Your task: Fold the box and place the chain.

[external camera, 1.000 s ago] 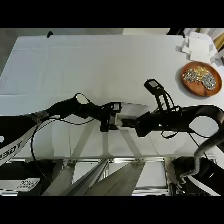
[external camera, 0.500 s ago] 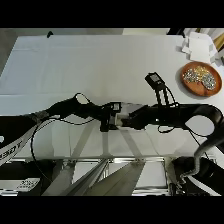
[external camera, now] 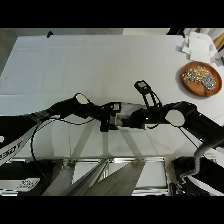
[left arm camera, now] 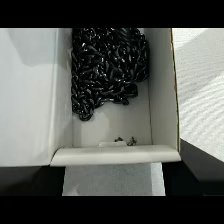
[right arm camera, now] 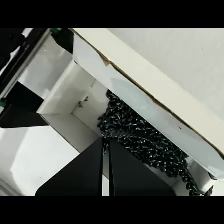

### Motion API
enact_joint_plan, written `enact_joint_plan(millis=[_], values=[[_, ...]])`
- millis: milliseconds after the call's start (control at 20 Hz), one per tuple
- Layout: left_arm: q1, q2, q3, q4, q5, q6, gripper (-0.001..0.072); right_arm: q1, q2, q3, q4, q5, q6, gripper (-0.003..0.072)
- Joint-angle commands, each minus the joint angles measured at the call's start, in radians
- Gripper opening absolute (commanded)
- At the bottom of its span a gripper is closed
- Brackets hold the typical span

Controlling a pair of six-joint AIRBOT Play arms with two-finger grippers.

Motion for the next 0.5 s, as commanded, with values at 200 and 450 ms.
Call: enact_joint_plan(millis=[200, 450], values=[[0.0, 0.001, 0.0, 0.0, 0.0, 0.0, 0.039, 0.001, -0.028, -0.003, -0.002, 0.0, -0.023, 0.012], [0.0, 0.001, 0.0, 0.0, 0.0, 0.0, 0.039, 0.0, 0.047, -0.002, -0.04, 0.023, -0.022, 0.0116]])
